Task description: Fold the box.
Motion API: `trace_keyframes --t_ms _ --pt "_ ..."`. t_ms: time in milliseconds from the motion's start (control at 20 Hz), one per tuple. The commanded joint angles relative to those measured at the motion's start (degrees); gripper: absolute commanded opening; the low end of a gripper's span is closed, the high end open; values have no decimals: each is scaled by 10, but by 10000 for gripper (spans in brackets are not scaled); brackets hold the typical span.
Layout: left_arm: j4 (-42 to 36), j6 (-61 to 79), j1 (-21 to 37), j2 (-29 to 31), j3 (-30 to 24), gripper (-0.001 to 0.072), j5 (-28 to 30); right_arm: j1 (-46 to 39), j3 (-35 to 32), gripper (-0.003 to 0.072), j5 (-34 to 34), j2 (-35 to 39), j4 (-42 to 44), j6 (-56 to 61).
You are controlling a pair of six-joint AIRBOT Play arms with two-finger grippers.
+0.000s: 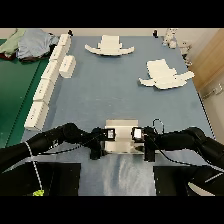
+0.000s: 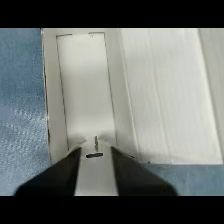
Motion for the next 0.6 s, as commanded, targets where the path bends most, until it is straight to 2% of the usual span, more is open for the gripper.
trace_keyframes --t_ms 0,550 --pt "0 0 0 0 0 421 0 1 0 540 7 -13 25 -25" --pt "0 0 0 0 0 421 0 0 0 543 5 -13 22 -21"
